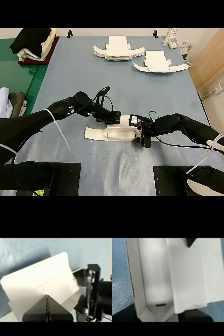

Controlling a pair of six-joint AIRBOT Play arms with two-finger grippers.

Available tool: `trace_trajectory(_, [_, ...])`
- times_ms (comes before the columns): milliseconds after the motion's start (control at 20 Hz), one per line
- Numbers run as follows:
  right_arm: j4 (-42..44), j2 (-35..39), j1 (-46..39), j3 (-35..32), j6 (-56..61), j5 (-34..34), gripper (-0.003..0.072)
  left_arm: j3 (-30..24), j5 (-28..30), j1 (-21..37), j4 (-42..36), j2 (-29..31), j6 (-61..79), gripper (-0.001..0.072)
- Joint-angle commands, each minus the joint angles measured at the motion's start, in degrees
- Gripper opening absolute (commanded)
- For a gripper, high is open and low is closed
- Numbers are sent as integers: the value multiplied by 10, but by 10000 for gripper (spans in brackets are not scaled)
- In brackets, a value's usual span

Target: Fold the box.

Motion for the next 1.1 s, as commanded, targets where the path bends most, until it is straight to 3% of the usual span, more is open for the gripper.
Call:
trace_trajectory(0, [0, 0, 1, 0, -1, 0, 522, 0, 10, 1, 17, -22, -23, 16])
trace_trajectory(400, [0, 0, 1, 0, -1, 0, 522, 54, -21, 0, 17, -1, 57, 15])
trace_trajectory(600, [0, 0, 1, 0, -1, 0, 522, 54, -73, 0, 59, 79, 133, 15])
trace_trajectory(700, [0, 0, 0, 0, -1, 0, 522, 44, -113, 1, 137, 130, 133, 15])
trace_trajectory(850, [0, 0, 1, 0, -1, 0, 522, 16, -119, 5, 249, 208, 134, 15])
trace_trajectory(1050, [0, 0, 0, 0, -1, 0, 522, -35, -140, 60, 230, 285, 207, 14])
